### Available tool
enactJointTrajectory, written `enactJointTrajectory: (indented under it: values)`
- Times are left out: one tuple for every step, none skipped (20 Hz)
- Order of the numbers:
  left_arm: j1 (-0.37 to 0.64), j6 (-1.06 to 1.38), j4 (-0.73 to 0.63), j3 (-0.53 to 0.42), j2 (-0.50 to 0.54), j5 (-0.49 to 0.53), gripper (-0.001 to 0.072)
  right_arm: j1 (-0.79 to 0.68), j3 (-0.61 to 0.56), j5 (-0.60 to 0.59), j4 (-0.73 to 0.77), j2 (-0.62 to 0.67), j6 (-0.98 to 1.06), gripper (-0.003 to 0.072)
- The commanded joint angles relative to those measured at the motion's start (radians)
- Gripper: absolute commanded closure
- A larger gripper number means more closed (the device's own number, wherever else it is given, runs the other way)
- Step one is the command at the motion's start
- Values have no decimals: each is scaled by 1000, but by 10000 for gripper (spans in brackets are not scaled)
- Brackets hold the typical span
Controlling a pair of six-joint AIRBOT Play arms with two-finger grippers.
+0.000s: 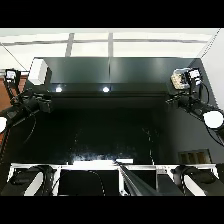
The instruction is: Fold the box and place the chain.
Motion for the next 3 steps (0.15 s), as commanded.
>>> enactJointTrajectory:
  values:
    - [1,0,0,0,1,0,685,0,-1,0,0,1,0,674]
    - [1,0,0,0,1,0,685,0,-1,0,0,1,0,675]
    - [1,0,0,0,1,0,685,0,-1,0,0,1,0,675]
